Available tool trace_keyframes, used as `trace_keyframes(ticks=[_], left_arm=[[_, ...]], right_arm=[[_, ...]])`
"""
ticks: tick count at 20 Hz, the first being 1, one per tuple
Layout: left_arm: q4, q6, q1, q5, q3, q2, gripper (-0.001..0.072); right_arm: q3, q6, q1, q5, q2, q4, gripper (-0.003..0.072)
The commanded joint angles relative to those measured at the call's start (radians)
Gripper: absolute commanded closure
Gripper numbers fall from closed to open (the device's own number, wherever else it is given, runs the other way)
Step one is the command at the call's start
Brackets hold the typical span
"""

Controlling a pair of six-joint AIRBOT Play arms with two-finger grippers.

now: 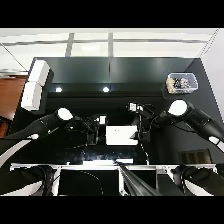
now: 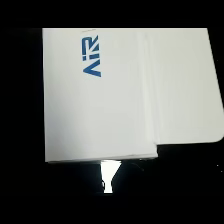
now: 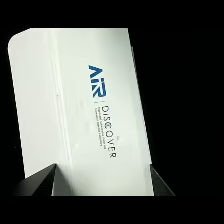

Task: Fold the box and place the chain.

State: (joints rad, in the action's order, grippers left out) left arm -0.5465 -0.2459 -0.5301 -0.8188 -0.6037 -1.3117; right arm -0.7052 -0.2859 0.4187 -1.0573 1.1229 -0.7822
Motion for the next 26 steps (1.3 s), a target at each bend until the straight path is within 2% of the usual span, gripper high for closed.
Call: trace_keyframes(ticks=[1,7,12,16,21,24,26], left_arm=[[0.0,0.0,0.0,0.0,0.0,-0.001,0.0257],[0.0,0.0,0.0,0.0,0.0,-0.001,0.0257],[0.0,0.0,0.0,0.0,0.0,-0.001,0.0257],[0.0,0.0,0.0,0.0,0.0,-0.001,0.0257],[0.0,0.0,0.0,0.0,0.0,-0.001,0.0257],[0.0,0.0,0.0,0.0,0.0,-0.001,0.0257],[0.0,0.0,0.0,0.0,0.0,-0.001,0.0257]], right_arm=[[-0.001,-0.01,0.003,0.041,-0.001,-0.015,0.0004],[-0.016,-0.046,0.003,-0.094,-0.058,-0.005,0.0005],[-0.014,-0.077,0.01,-0.075,-0.1,-0.071,0.0005],[-0.014,-0.077,0.074,-0.064,-0.1,-0.069,0.0005],[-0.014,-0.078,0.101,0.005,-0.099,-0.121,0.0005],[-0.015,-0.078,0.102,0.049,-0.099,-0.111,0.0005],[-0.034,-0.108,0.102,0.024,-0.1,-0.069,0.0005]])
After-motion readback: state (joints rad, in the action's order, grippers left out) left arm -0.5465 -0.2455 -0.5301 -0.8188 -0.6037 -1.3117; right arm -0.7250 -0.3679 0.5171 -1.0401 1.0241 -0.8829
